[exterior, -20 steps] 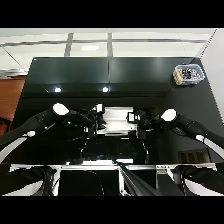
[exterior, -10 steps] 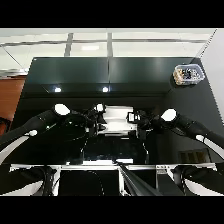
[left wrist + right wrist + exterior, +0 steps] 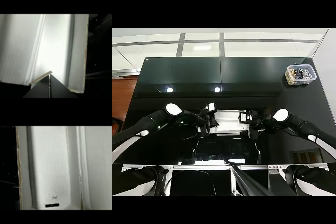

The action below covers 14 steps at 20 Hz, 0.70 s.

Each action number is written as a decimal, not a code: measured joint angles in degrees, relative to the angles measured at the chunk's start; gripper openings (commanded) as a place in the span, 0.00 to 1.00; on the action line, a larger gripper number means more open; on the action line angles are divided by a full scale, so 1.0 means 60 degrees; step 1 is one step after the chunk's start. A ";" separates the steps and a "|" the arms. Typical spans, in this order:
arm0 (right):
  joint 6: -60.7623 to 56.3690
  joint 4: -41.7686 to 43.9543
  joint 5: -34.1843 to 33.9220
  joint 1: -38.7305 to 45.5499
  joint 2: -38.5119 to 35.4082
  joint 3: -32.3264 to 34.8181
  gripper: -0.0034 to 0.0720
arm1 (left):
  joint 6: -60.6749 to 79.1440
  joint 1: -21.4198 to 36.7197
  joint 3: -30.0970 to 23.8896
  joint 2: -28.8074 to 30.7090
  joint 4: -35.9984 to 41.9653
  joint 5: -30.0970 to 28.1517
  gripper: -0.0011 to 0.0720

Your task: Fold the box and place the chain.

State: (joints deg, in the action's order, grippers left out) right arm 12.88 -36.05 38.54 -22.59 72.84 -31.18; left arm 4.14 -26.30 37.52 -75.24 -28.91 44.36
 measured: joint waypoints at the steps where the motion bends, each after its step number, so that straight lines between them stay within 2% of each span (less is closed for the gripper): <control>1: 0.0000 0.0000 0.0000 0.0000 0.0000 0.0000 0.28 | -0.0463 0.0109 0.0076 0.0095 -0.0229 0.0022 0.04; 5: 0.0000 0.0000 -0.0004 0.0000 0.0000 0.0000 0.28 | -0.3490 0.0936 0.0448 0.0976 -0.2320 0.0299 0.04; 9: 0.0000 0.0000 -0.0004 0.0000 0.0000 0.0000 0.28 | -0.7424 0.2444 0.0586 0.2226 -0.4411 0.1413 0.04; 12: 0.0000 0.0000 0.0000 0.0000 0.0000 0.0000 0.28 | -1.0408 0.3847 0.0328 0.2543 -0.4747 0.2838 0.05; 14: -0.0004 0.0000 -0.0004 0.0000 0.0000 0.0000 0.28 | -1.1398 0.4601 -0.0069 0.2452 -0.4226 0.3588 0.04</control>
State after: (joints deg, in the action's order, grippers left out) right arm 12.86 -36.05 38.52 -22.59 72.84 -31.18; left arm -64.25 1.30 37.10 -60.53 -54.26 65.89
